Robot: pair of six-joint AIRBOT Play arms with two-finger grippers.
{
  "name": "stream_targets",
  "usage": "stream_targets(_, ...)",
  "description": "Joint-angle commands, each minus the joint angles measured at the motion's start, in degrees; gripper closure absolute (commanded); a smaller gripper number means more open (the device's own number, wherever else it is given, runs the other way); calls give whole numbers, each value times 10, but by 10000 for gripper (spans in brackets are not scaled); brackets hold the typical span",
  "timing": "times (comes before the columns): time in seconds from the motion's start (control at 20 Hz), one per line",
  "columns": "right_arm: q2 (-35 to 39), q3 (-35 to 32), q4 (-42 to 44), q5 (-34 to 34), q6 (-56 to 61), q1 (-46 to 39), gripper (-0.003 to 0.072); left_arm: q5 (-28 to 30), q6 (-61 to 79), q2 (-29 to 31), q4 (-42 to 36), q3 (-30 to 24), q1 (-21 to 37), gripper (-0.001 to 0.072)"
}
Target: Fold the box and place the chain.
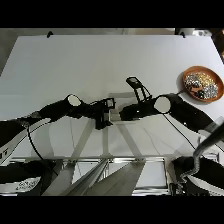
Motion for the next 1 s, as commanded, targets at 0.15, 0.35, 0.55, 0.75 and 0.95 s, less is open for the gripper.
stream_targets(0.15, -51, -3, 26, -26, 0, 1, 420, 0, 0, 0, 0, 0, 0, 699)
stream_targets(0.35, -51, -3, 26, -31, 0, 1, 409, 0, 0, 0, 0, 0, 0, 699)
stream_targets(0.55, -17, -3, 23, -22, -6, -1, 409, 0, 0, 0, 0, 0, 0, 699)
stream_targets(0.75, 67, -3, -31, 55, -19, -35, 409, 0, 0, 0, 0, 0, 0, 699)
stream_targets(0.95, 136, -3, -114, 134, -17, -129, 410, 0, 0, 0, 0, 0, 0, 699)
